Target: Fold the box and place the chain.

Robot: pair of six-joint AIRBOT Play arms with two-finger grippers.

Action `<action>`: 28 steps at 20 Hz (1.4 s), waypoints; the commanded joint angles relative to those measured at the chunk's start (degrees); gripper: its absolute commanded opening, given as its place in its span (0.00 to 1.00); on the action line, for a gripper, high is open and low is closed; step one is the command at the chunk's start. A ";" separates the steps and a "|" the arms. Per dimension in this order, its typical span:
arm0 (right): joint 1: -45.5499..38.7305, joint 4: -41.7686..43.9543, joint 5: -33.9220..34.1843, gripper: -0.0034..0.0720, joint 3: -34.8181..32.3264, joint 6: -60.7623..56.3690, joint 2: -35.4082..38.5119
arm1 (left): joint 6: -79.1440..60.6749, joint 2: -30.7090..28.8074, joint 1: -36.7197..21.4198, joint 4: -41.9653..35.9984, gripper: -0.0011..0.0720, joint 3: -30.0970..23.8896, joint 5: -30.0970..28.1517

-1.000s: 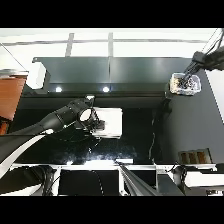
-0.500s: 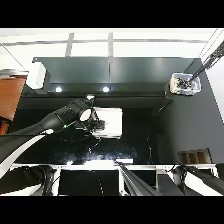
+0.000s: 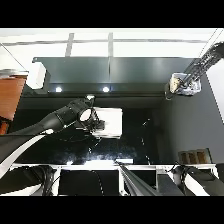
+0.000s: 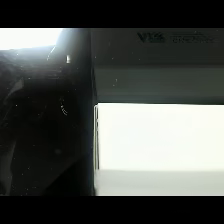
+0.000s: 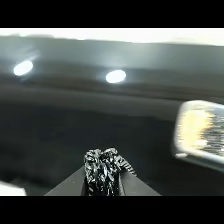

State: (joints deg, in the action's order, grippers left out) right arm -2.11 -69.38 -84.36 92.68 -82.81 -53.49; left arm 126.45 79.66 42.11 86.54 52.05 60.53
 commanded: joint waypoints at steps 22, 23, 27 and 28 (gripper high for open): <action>36.65 10.23 7.98 0.07 -11.19 3.32 -8.39 | -0.04 0.00 0.02 0.00 0.05 -0.02 -0.26; 36.65 10.23 7.87 0.07 -11.37 3.32 -9.33 | -0.04 0.00 0.02 0.00 0.05 -0.02 -0.24; 36.65 8.66 7.96 0.07 -15.02 3.34 -11.04 | -0.04 0.00 0.02 0.00 0.05 -0.02 -0.28; 36.65 8.68 8.52 0.07 -16.96 3.34 -11.08 | -0.04 0.00 0.02 0.02 0.05 -0.02 -0.28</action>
